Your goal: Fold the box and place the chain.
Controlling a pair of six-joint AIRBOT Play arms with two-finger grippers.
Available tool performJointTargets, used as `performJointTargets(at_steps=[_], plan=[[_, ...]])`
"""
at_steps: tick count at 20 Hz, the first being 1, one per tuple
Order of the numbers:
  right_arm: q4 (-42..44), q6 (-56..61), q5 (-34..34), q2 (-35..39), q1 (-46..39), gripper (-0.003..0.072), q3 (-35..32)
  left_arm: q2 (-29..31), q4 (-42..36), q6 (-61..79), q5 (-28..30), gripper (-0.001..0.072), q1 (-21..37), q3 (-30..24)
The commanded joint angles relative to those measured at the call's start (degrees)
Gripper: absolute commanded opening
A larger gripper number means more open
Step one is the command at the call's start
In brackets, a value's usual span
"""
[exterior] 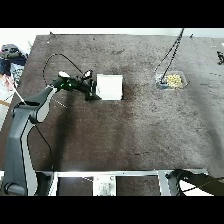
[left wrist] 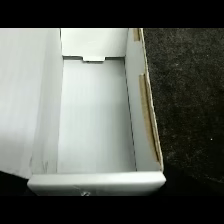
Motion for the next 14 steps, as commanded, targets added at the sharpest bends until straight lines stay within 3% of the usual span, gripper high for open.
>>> performJointTargets(at_steps=[1,5,14], plan=[[-0.02,-0.72,-1.9,0.24,6.43,0.001,0.07,0.0,0.0,-0.11,0.0,0.0455,0.04,0.0],[-0.02,-1.53,2.32,-2.05,13.03,0.0009,0.02,0.0,0.02,-0.11,0.02,0.0455,0.04,0.0],[0.04,-1.88,-0.79,-7.78,19.96,0.001,0.02,0.0,0.0,-0.11,0.0,0.0455,0.04,0.0]])
